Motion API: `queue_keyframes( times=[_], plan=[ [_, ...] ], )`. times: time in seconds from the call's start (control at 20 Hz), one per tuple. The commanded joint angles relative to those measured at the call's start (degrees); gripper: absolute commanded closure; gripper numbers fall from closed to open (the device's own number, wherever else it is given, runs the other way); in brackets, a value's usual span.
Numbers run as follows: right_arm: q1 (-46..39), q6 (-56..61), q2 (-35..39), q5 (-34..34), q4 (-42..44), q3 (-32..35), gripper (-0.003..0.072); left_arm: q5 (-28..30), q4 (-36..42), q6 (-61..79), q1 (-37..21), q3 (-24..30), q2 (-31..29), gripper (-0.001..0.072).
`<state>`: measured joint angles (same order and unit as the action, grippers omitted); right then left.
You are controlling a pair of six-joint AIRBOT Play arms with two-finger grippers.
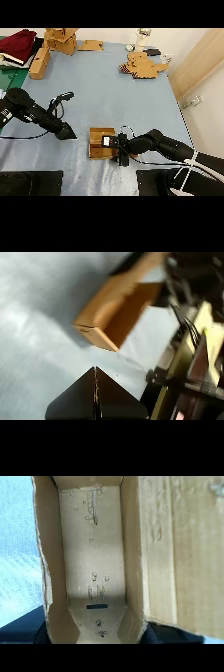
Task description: Fold the box.
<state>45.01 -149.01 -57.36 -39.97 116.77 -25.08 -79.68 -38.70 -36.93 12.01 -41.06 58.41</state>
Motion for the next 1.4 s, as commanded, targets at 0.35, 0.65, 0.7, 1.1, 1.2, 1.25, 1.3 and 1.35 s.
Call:
queue_keyframes(
  times=[0.35,0.65,0.7,1.1,1.2,1.25,1.3,1.35],
  plan=[
    [-0.04,0.00,-0.09,-0.15,-0.17,0.02,0.0087,18.21,6.19,24.48,8.52,8.15,1.09,0.0392],
    [-0.04,0.00,-0.07,-0.15,-0.20,0.02,0.0087,25.49,5.75,35.43,9.44,17.31,-2.91,-0.0009],
    [-0.04,0.00,-0.09,-0.15,-0.22,0.02,0.0087,27.17,5.81,38.82,9.44,18.78,-4.20,-0.0010],
    [-0.04,0.00,-0.09,-0.15,-0.22,0.02,0.0087,35.41,6.19,45.33,16.94,20.98,-6.23,-0.0010],
    [-0.04,0.00,-0.09,-0.15,-0.22,0.02,0.0088,38.93,7.04,45.31,19.96,21.00,-5.92,-0.0010],
    [-0.04,0.00,-0.09,-0.15,-0.22,0.02,0.0087,39.91,7.93,45.31,21.07,21.00,-5.60,-0.0011],
    [-0.04,0.00,-0.09,-0.15,-0.22,0.02,0.0087,40.39,8.41,45.31,21.75,21.00,-5.22,-0.0010],
    [-0.04,0.00,-0.09,-0.15,-0.22,0.02,0.0087,40.59,8.79,45.31,22.18,21.00,-4.74,-0.0010]
  ],
)
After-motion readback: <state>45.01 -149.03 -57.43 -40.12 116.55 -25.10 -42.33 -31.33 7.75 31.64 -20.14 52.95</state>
